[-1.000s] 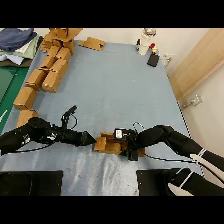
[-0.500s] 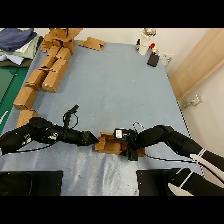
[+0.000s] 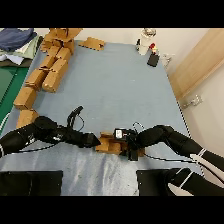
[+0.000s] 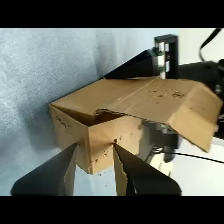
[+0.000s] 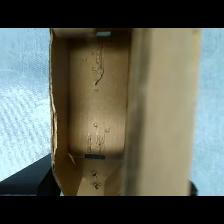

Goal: Fold the box.

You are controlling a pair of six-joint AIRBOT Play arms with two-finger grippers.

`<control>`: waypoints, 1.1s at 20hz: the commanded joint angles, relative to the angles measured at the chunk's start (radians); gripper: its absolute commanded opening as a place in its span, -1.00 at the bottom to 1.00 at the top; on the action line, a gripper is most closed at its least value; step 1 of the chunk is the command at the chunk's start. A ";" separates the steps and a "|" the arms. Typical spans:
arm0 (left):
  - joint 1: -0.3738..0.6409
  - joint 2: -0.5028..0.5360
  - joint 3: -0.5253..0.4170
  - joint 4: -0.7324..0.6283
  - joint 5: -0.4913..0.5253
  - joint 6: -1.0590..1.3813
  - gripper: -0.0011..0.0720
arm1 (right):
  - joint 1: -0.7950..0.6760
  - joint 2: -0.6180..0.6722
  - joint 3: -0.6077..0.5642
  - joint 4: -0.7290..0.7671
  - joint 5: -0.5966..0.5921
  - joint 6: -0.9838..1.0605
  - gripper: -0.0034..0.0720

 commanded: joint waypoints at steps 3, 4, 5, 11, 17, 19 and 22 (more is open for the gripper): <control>-0.107 0.000 0.088 0.211 0.106 -0.257 0.04 | 0.000 0.001 0.001 0.000 0.000 0.000 0.39; -0.119 0.000 0.098 0.211 0.114 -0.263 0.03 | 0.000 0.001 0.000 0.000 0.000 0.000 0.39; -0.130 0.000 0.107 0.212 0.125 -0.275 0.03 | 0.000 0.001 0.001 0.000 0.000 0.000 0.39; -0.205 0.000 0.158 0.472 0.134 -0.525 0.03 | 0.000 0.001 0.000 0.000 0.000 0.000 0.39; -0.230 -0.019 0.189 0.475 0.153 -0.562 0.04 | 0.000 0.001 0.000 0.000 0.000 0.000 0.39; -0.252 -0.050 0.212 0.502 0.150 -0.591 0.03 | 0.000 0.001 0.001 0.000 0.000 0.000 0.39; -0.299 -0.104 0.264 0.641 0.148 -0.724 0.03 | 0.000 0.001 0.001 0.000 0.000 0.001 0.39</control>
